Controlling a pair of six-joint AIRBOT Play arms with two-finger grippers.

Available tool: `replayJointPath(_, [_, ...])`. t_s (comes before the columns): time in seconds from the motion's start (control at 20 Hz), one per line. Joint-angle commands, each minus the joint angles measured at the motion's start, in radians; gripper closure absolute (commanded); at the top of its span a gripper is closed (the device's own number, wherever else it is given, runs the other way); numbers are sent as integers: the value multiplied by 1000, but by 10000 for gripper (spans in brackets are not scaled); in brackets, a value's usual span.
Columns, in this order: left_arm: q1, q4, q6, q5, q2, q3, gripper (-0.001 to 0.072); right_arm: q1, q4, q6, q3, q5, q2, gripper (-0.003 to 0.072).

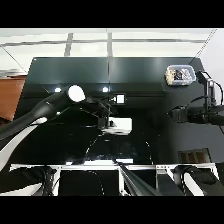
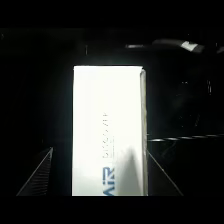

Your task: Fold the box and place the chain.

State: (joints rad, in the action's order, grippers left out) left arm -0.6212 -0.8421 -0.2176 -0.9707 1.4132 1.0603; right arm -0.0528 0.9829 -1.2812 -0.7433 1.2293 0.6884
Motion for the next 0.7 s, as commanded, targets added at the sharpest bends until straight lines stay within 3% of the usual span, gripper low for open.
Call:
replayJointPath(0.0, [-22,-12,-68,-8,90,48,-1,-5,5,-3,-1,7,-4,666])
replayJointPath(0.65, [-29,-14,-107,-89,96,48,-2,-5,5,-3,-1,-7,-4,666])
